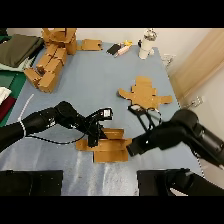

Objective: Fold the box.

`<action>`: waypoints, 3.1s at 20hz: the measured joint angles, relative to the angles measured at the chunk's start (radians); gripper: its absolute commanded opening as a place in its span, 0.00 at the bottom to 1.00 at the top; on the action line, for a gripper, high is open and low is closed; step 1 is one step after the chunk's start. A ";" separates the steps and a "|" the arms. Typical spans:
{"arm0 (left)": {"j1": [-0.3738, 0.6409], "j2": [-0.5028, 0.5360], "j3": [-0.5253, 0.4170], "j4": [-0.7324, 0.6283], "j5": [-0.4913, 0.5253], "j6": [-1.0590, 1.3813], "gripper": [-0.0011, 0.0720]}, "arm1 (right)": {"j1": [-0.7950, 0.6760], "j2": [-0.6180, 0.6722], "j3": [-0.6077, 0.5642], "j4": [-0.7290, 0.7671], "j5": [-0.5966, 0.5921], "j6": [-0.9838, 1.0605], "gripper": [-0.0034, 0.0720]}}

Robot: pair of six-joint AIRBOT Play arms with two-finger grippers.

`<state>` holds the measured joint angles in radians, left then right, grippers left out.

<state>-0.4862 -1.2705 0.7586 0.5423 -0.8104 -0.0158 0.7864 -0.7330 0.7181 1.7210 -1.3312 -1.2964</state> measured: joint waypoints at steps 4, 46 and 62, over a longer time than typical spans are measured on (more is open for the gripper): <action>0.001 0.000 0.000 0.001 -0.003 0.000 0.03 | 0.332 0.054 -0.150 -0.219 0.200 0.048 0.05; 0.000 0.000 0.000 0.000 -0.003 0.000 0.03 | 0.459 0.078 -0.385 -0.747 0.517 0.003 1.00; 0.000 0.000 0.000 0.000 -0.003 0.000 0.03 | -0.294 -0.135 -0.280 0.436 0.529 -1.626 1.00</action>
<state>-0.4862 -1.2701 0.7586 0.5423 -0.8139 -0.0162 0.4927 -0.8680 0.4377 2.1574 -0.8024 -2.9223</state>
